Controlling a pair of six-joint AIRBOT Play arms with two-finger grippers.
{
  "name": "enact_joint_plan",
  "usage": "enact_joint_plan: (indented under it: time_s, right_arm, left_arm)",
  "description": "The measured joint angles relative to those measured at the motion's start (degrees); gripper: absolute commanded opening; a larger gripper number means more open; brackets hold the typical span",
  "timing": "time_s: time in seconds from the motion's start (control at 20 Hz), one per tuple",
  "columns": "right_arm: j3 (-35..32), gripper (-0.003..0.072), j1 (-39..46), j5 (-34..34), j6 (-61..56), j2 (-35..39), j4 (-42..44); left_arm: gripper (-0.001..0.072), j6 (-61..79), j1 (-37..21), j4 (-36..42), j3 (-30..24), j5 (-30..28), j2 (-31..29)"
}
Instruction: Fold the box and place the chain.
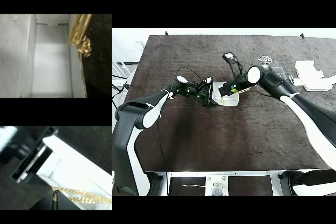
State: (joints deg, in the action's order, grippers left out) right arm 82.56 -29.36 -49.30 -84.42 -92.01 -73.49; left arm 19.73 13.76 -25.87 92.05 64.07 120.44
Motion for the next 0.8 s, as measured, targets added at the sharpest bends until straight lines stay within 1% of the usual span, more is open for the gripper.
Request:
enact_joint_plan:
  time_s: [0.2, 0.35, 0.8]
  right_arm:
    - [-0.5, 0.0012, 0.2, 6.5, -0.5, -3.7, -1.1]
    - [-0.4, 0.0010, 0.7, 9.1, -0.5, -4.4, -1.9]
    - [-0.7, 0.0010, 0.9, 8.3, -0.5, 1.8, -3.1]
  left_arm:
    - [0.0492, 0.0, 0.0, 0.0, 0.0, 0.0, 0.0]
    - [0.0492, 0.0, 0.0, 0.0, 0.0, 0.0, 0.0]
    - [0.0492, 0.0, 0.0, 0.0, 0.0, 0.0, 0.0]
